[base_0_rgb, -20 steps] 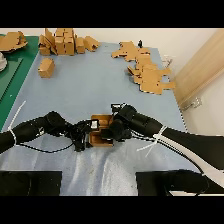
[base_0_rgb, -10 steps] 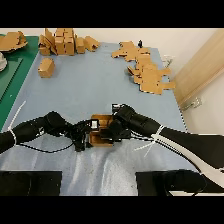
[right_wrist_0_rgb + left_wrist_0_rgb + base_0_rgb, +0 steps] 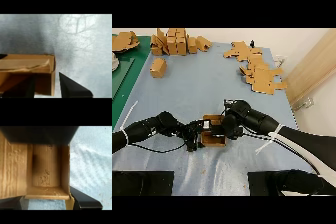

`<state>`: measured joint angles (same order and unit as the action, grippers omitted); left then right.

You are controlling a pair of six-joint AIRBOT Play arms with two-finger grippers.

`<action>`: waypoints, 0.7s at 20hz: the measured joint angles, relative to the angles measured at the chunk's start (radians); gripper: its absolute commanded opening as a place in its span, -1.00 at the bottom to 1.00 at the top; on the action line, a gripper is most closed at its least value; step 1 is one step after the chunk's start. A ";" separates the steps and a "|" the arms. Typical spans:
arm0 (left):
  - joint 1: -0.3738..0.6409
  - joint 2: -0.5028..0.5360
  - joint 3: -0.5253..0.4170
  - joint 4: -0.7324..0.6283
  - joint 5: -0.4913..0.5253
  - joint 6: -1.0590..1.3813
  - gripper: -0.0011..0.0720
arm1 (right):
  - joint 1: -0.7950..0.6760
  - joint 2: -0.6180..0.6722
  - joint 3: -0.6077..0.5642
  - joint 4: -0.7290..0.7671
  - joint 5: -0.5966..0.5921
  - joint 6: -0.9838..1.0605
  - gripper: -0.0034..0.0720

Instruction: Fold the box.

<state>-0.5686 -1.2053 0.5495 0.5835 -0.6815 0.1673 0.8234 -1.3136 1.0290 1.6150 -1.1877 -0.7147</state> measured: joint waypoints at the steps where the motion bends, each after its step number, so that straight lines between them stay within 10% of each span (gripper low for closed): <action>1: 0.000 0.000 0.000 0.000 0.000 0.000 0.47 | -0.002 0.023 0.011 -0.008 -0.026 0.000 -0.20; 4: 0.000 0.000 0.000 0.000 0.000 0.000 0.47 | -0.038 0.105 0.028 -0.037 -0.116 0.001 -0.90; 9: 0.000 0.000 0.000 0.000 0.000 0.000 0.47 | -0.265 0.179 -0.018 0.019 -0.105 -0.129 -0.90; 14: 0.000 0.000 0.000 0.000 0.000 0.000 0.47 | -0.541 0.000 -0.068 0.568 0.092 -0.680 -0.90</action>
